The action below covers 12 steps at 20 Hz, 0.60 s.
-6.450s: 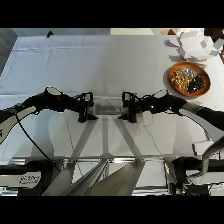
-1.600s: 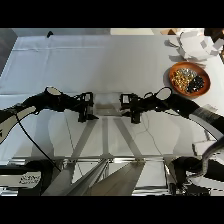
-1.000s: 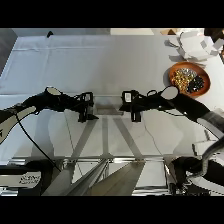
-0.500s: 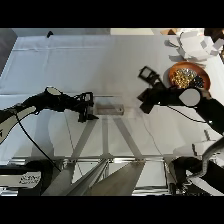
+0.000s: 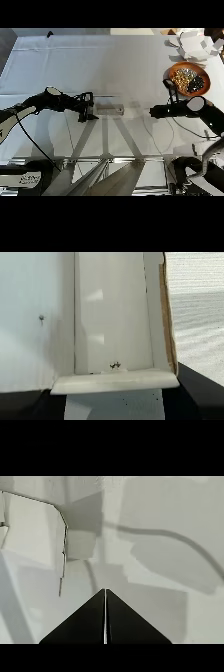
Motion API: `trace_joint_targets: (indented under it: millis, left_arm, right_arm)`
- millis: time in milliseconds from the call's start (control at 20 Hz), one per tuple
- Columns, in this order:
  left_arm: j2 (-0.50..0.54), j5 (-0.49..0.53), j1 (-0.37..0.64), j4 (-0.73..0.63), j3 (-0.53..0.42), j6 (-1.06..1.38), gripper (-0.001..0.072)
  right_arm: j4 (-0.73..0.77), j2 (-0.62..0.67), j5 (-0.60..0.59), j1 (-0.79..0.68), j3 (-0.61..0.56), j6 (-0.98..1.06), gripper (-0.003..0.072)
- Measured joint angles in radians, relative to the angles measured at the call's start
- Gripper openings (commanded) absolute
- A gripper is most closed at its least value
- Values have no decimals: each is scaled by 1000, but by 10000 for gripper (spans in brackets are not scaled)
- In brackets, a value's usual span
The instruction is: Fold the box and place the chain.
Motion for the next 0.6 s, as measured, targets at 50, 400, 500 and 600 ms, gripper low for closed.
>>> trace_joint_targets:
  millis: [50, 400, 500, 600]
  left_arm:
    - [0, 0, 0, 0, 0, 0, 329]
    - [0, 0, 0, 0, 0, 0, 329]
    - [0, 0, 0, 0, 0, 0, 329]
    - [0, 0, 0, 0, 0, 0, 329]
  right_arm:
    - [64, -22, -1, -3, -10, -23, 3]
    - [426, -152, -6, 41, -31, -197, 3]
    - [486, -172, -4, 62, -32, -234, 3]
    - [529, -185, -4, 82, -32, -262, 3]
